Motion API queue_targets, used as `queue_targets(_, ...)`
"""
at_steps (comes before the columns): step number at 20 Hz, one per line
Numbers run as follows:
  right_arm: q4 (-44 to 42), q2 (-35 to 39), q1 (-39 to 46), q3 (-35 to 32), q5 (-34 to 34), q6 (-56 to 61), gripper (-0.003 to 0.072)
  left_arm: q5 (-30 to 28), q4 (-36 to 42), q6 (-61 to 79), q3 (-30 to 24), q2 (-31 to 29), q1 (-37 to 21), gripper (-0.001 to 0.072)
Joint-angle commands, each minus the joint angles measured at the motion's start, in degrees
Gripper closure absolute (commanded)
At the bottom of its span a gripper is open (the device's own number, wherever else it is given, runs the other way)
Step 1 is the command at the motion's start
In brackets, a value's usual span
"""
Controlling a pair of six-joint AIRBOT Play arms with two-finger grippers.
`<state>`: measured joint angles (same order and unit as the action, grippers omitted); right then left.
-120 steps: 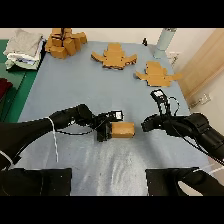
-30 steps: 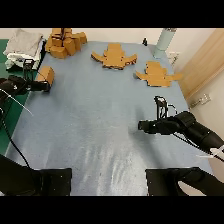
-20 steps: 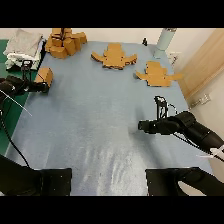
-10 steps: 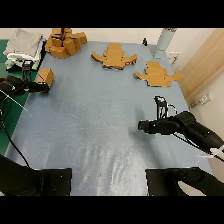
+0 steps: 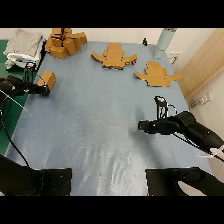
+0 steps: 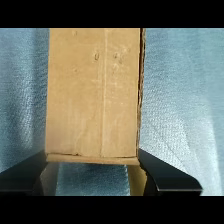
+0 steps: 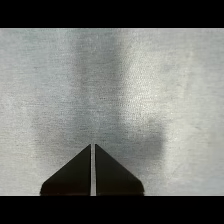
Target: Fold the box.
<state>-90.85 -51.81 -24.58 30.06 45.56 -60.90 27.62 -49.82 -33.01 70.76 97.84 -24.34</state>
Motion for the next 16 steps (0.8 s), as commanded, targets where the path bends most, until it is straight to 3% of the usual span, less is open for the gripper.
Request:
queue_targets(1, 0.00, -0.02, -0.04, 0.00, -0.02, 0.02, 0.0648, 0.44, -0.44, -0.02, 0.00, 0.02, -0.04, 0.0135)
queue_targets(2, 0.00, -0.02, -0.04, 0.00, -0.02, 0.02, 0.0648, 0.39, -0.42, -0.04, 0.00, 0.02, -0.07, 0.0011)
queue_targets(8, 0.00, -0.02, -0.04, 0.00, -0.02, 0.02, 0.0648, 3.74, -0.85, -0.07, 0.20, -3.08, -1.36, 0.0011)
queue_targets(16, 0.00, -0.02, -0.04, 0.00, -0.02, 0.02, 0.0648, 22.60, -0.79, -0.07, 0.48, -16.09, -5.35, 0.0012)
